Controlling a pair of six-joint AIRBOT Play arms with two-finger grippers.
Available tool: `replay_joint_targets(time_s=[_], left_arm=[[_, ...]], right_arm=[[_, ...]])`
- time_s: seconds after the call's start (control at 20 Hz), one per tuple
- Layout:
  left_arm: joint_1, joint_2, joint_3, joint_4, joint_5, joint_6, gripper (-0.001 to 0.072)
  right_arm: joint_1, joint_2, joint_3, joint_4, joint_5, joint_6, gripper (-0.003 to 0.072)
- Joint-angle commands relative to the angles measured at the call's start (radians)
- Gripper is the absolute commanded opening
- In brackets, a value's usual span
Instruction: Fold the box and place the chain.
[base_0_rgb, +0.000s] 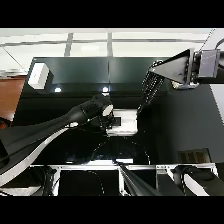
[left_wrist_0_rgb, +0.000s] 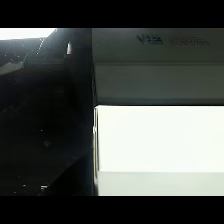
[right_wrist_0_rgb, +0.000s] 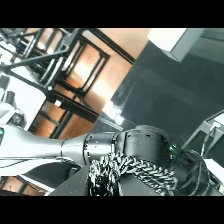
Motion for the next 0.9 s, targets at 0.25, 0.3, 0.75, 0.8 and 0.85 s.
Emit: replay_joint_targets(time_s=[0.25, 0.3, 0.75, 0.8, 0.85], left_arm=[[0.000, 0.000, 0.001, 0.000, 0.000, 0.000, 0.0027], [0.000, 0.000, 0.001, 0.000, 0.000, 0.000, 0.0027], [0.000, 0.000, 0.001, 0.000, 0.000, 0.000, 0.0028], [0.000, 0.000, 0.001, 0.000, 0.000, 0.000, 0.0027], [0.000, 0.000, 0.001, 0.000, 0.000, 0.000, 0.0027]], right_arm=[[0.002, -0.006, 0.000, 0.019, -0.017, -0.010, 0.0012], [0.008, -0.006, 0.000, 0.019, -0.018, -0.010, 0.0011], [0.087, -0.018, -0.031, -0.232, -0.016, 0.017, 0.0012], [0.087, -0.018, -0.068, -0.249, 0.002, 0.021, 0.0012], [0.089, -0.018, -0.113, -0.251, 0.005, 0.021, 0.0012]])
